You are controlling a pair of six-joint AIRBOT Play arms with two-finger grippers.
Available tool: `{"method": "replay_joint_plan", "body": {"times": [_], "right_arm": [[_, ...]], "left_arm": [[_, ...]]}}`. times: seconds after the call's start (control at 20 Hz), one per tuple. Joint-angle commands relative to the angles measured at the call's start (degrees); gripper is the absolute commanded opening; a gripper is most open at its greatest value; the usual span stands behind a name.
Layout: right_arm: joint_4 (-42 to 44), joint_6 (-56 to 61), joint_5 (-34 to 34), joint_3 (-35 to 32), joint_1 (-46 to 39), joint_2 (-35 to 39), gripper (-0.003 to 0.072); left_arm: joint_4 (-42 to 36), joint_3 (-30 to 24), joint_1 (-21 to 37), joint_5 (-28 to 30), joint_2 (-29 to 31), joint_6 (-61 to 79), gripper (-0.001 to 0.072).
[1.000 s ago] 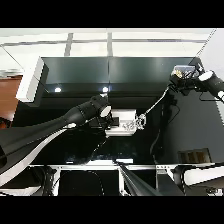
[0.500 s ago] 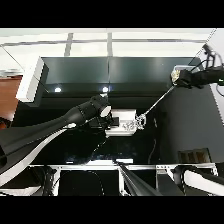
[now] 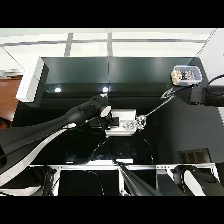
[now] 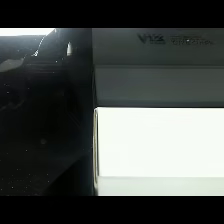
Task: Fold the box and place the chain.
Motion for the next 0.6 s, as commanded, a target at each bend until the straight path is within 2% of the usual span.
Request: {"method": "replay_joint_plan", "body": {"times": [0.0,0.2,0.4,0.55], "right_arm": [[8.2,-2.7,1.7,-0.8,1.7,2.0,0.0024],[8.2,-2.6,-2.5,-5.4,7.9,2.0,0.0024],[12.2,-2.6,-10.1,-12.8,16.5,1.6,0.0024],[14.1,-2.6,-14.1,-15.1,22.5,-0.7,0.0024]], "left_arm": [[0.0,0.0,0.0,0.0,0.0,0.0,0.003],[0.0,0.0,0.0,-0.1,0.0,0.0,0.0029],[0.0,0.0,0.0,-1.0,0.0,0.0,0.0029],[0.1,0.0,0.0,-1.0,0.0,0.0,0.003]]}}
